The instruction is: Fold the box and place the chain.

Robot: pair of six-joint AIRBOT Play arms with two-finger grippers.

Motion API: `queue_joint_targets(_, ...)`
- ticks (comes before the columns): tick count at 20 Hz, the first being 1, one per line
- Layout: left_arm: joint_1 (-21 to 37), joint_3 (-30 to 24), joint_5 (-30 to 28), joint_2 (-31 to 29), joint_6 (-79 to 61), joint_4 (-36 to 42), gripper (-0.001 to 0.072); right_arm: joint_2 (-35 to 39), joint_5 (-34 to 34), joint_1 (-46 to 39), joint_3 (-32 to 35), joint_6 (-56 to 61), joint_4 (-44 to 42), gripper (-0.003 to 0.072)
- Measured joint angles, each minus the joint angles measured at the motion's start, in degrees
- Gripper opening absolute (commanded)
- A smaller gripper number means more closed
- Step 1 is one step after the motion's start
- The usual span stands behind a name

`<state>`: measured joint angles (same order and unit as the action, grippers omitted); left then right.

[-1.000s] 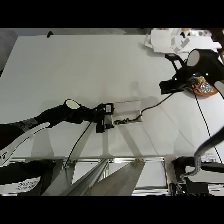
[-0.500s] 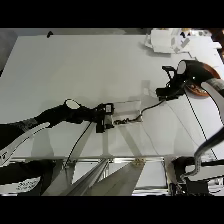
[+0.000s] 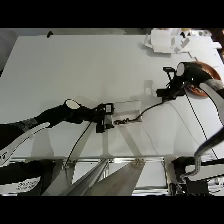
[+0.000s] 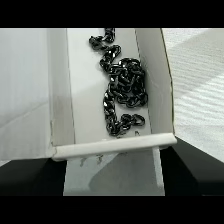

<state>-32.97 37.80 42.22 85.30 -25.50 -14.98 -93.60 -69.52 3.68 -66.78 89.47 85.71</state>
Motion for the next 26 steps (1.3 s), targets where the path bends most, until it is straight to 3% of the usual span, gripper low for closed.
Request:
queue_joint_targets(4, 0.0, 0.0, 0.0, 0.0, 0.0, 0.0, 0.0136, 3.0, -2.9, 0.1, 0.1, -3.0, -1.6, 0.0017)
queue_joint_targets(8, 0.0, 0.0, 0.0, 0.0, 0.0, 0.0, 0.0136, 12.5, -5.1, 0.1, 0.1, -6.3, -2.6, 0.0017)
queue_joint_targets(15, 0.0, 0.0, 0.0, 0.0, 0.0, 0.0, 0.0136, 31.6, -10.6, 1.4, 0.1, -16.1, -19.3, 0.0018)
queue_joint_targets(20, 0.0, 0.0, 0.0, 0.0, 0.0, 0.0, 0.0136, 38.1, -10.9, 10.7, 0.1, -18.9, -24.5, 0.0018)
queue_joint_targets(26, 0.0, 0.0, 0.0, 0.0, 0.0, 0.0, 0.0136, 39.5, -2.6, 24.9, 0.1, -19.5, -25.3, 0.0018)
